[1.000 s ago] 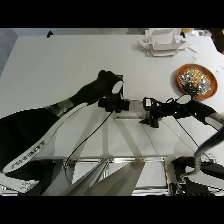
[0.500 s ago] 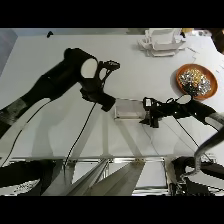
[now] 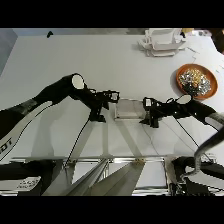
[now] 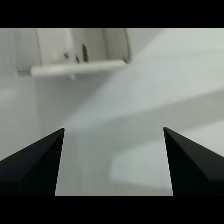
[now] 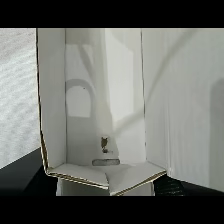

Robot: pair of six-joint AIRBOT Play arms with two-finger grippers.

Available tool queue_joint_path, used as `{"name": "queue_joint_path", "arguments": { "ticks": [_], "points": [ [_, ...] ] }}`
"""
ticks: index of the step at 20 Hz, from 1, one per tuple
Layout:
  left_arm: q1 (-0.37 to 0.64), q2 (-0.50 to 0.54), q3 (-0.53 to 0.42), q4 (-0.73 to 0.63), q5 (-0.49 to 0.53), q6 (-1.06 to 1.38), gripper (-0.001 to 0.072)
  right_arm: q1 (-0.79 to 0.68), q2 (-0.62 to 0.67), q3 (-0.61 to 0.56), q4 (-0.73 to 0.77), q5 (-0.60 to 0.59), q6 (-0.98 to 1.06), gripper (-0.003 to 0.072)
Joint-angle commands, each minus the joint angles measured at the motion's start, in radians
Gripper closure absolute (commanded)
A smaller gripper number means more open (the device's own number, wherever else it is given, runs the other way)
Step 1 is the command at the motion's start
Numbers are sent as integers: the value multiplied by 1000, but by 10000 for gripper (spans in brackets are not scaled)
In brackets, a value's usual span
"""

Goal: Fold the box and place the chain.

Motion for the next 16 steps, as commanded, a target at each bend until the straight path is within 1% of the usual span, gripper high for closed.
{"name": "queue_joint_path", "arguments": {
  "ticks": [1, 3, 9, 16],
  "points": [
    [31, -100, -27, -199, 136, 287, -3, 0, 1, 1, 0, 0, 0, 276],
    [33, -123, -27, -212, 135, 295, -5, 0, 1, 1, 0, 0, 0, 276],
    [23, -123, -27, -289, 125, 331, -7, 0, 1, 1, 0, 0, 0, 276],
    [10, -120, -43, -307, 94, 340, -8, 0, 1, 1, 0, 0, 0, 276]
  ]
}}
